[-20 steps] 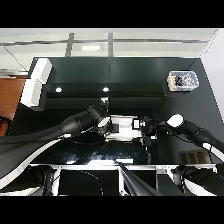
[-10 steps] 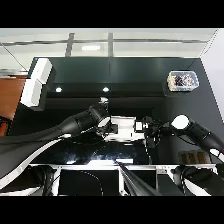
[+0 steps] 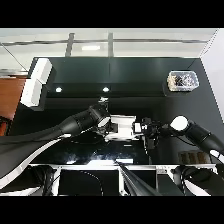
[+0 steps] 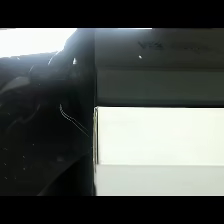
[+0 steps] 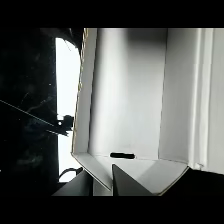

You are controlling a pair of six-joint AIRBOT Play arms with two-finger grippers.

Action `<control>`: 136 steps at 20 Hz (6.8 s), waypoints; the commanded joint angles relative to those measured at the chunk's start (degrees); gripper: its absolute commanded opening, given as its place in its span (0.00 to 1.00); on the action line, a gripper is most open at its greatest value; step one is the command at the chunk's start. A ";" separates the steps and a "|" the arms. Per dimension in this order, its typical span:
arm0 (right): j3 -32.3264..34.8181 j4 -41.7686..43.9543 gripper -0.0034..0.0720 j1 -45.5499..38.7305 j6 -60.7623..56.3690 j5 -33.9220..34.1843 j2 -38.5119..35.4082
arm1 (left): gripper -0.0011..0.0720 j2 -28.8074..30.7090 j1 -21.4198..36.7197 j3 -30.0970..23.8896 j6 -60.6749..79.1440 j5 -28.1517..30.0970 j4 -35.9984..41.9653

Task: Fold the box and place the chain.

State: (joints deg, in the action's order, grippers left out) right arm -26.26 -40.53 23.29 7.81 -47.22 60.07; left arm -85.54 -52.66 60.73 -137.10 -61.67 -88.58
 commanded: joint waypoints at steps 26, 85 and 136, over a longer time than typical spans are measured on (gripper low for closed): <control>-0.04 -14.73 0.58 0.70 -22.60 1.92 -3.93 | 0.05 -0.07 0.02 0.02 -0.07 -0.37 0.15; -5.95 -8.57 0.12 -10.64 -45.40 -6.64 -7.63 | 0.05 -0.09 0.04 0.02 -0.02 -0.33 0.57; -22.51 -40.06 0.72 19.08 -132.65 -9.99 11.56 | 0.05 -0.09 0.02 0.02 -0.02 -0.15 0.57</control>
State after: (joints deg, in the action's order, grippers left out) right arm -46.70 -72.47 38.15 -112.92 -55.09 70.28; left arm -85.58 -52.66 60.73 -137.16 -61.93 -88.01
